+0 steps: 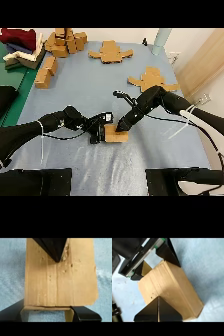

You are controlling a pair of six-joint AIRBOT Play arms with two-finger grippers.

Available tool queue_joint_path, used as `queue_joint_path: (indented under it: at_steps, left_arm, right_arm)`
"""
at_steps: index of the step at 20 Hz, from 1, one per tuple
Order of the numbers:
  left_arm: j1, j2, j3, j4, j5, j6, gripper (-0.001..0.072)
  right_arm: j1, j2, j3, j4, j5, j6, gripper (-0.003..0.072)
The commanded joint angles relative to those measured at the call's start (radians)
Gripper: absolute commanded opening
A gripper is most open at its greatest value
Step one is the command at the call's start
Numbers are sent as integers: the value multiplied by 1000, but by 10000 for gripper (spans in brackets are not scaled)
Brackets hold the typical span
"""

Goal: Fold the box.

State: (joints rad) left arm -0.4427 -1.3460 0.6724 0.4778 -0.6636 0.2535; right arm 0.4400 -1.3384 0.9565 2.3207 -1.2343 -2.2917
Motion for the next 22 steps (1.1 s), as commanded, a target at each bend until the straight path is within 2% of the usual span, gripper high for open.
queue_joint_path:
  at_steps: [1, 6, 12, 15, 19, 20, 21, 22]
  left_arm:
    - [0, 0, 0, 0, 0, 0, 388]
    - [0, 0, 0, 0, 0, 0, 388]
    - [0, 0, 0, 0, 0, 0, 388]
    - [0, 0, 0, 0, 0, 0, 388]
    - [0, 0, 0, 0, 0, 0, 388]
    - [0, 0, 0, 0, 0, 0, 388]
    - [0, 0, 0, 0, 0, 0, 388]
    - [0, 0, 0, 0, 0, 0, 388]
  right_arm:
    - [48, 62, -57, -10, 127, -68, 3]
    - [112, 192, -124, -82, 246, -84, 2]
    - [272, 387, -305, -340, 586, -84, 2]
    - [340, 423, -367, -473, 642, -84, 3]
    - [346, 424, -391, -501, 678, -84, 4]
    - [349, 427, -390, -500, 682, -84, 48]
    - [353, 430, -389, -500, 681, -84, 199]
    - [354, 430, -389, -499, 680, -84, 422]
